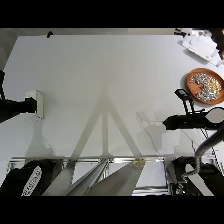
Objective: Fold the box and place the chain.
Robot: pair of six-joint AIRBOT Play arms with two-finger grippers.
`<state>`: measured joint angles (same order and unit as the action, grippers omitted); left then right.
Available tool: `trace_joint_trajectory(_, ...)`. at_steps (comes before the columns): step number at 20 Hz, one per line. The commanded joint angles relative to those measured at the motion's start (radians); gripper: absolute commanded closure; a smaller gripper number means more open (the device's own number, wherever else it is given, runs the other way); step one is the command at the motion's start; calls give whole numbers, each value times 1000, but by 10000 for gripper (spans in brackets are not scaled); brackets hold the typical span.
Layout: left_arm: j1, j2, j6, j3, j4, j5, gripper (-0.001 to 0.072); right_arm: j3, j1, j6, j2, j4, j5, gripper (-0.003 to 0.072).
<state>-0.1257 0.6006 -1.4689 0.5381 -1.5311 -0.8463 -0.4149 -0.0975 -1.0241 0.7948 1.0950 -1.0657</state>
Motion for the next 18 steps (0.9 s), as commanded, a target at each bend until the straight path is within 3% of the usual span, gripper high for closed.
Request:
trace_joint_trajectory(1, 143, -72, 13, 0, 88, -16, 243, 0, 0, 0, -1, -11, 16, 680)
trace_joint_trajectory(3, 246, -6, 14, -1, 127, -40, 491, 0, 0, 0, -1, -21, 13, 680)
trace_joint_trajectory(5, 356, 95, 13, -1, 174, -38, 549, 0, 0, 0, -1, -23, 11, 680)
trace_joint_trajectory(7, 460, 206, 14, -1, 180, -13, 681, 0, 0, 0, -1, -23, 11, 680)
trace_joint_trajectory(12, 604, 423, 13, -1, 180, 26, 699, -1, 0, 0, -1, -19, 5, 680)
trace_joint_trajectory(18, 613, 455, 13, 0, 190, 22, 699, 0, 0, 0, -1, -19, 4, 680)
